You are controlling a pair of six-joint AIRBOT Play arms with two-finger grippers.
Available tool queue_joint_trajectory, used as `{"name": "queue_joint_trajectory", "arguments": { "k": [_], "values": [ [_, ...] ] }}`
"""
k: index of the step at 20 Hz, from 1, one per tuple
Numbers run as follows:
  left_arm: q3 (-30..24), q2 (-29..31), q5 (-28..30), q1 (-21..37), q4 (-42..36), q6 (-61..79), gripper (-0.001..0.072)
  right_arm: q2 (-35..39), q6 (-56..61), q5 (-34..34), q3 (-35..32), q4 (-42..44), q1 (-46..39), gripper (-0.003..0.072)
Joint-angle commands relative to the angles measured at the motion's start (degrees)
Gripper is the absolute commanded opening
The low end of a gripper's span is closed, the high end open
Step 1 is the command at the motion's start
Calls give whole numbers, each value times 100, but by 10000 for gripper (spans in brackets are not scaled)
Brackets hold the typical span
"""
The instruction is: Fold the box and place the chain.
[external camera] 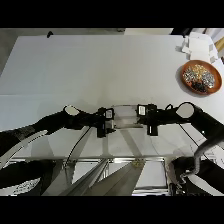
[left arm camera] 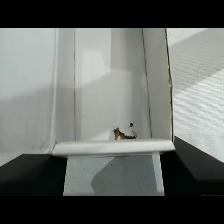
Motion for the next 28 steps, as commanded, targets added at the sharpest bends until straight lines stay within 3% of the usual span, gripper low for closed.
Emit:
{"name": "queue_joint_trajectory", "arguments": {
  "k": [1,7,11,14,20,28],
  "values": [
    [4,0,-4,2,9,7,312,435,1547,-9,-4,-448,-2,15],
    [4,0,-2,2,9,7,312,1687,5464,83,-4,-1648,-2,15],
    [4,0,-4,2,9,7,312,2559,7274,713,-4,-2990,-2,14],
    [4,0,-4,2,9,7,312,2761,8275,1130,-4,-3722,-2,14],
    [4,0,-4,2,9,7,312,2551,8579,1134,-4,-3845,-155,14],
    [4,0,-4,2,9,7,312,1217,8553,562,2,-3473,-861,15]
  ]
}}
